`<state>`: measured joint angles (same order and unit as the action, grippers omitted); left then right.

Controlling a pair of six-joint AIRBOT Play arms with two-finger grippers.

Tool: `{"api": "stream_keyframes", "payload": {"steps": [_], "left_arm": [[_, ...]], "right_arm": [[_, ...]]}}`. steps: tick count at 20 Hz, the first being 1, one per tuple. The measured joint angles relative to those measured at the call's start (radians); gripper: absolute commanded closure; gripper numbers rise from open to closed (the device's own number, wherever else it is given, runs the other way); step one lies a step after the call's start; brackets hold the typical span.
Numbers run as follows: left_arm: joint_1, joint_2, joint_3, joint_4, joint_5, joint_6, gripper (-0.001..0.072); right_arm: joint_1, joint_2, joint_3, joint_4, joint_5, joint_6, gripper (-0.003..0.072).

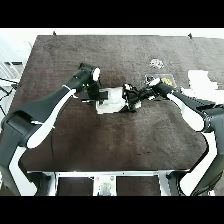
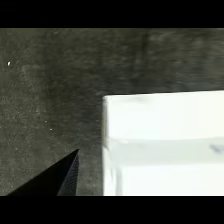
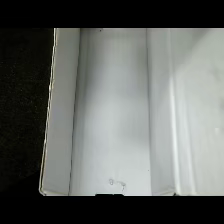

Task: Fold the box and place the chain.

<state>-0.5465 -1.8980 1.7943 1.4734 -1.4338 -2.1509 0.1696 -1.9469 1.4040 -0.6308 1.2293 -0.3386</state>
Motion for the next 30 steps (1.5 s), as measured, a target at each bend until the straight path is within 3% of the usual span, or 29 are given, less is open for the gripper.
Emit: {"api": "stream_keyframes", "payload": {"steps": [5, 9, 15, 21, 26, 30], "left_arm": [[0.002, 0.008, 0.092, 0.014, -0.115, 0.072, 0.0337], [0.003, 0.072, 0.117, 0.061, -0.174, 0.126, 0.0338], [0.016, 0.198, 0.124, 0.117, -0.175, 0.262, 0.0338], [0.066, 0.247, 0.122, 0.089, -0.153, 0.408, 0.0366], [0.079, 0.357, 0.033, 0.09, -0.129, 0.443, 0.0365], [0.083, 0.499, -0.166, 0.107, -0.001, 0.494, 0.0366]], "right_arm": [[0.0, 0.0, 0.0, 0.001, 0.001, 0.0, 0.0114], [0.0, 0.0, 0.0, 0.002, 0.001, 0.0, 0.0114], [0.0, 0.0, 0.0, 0.002, 0.001, 0.0, 0.0114], [0.0, 0.0, 0.0, 0.002, 0.001, 0.0, 0.0114], [0.0, 0.0, 0.0, 0.002, 0.001, 0.0, 0.0114], [0.0, 0.0, 0.0, 0.002, 0.001, 0.0, 0.0114]]}}
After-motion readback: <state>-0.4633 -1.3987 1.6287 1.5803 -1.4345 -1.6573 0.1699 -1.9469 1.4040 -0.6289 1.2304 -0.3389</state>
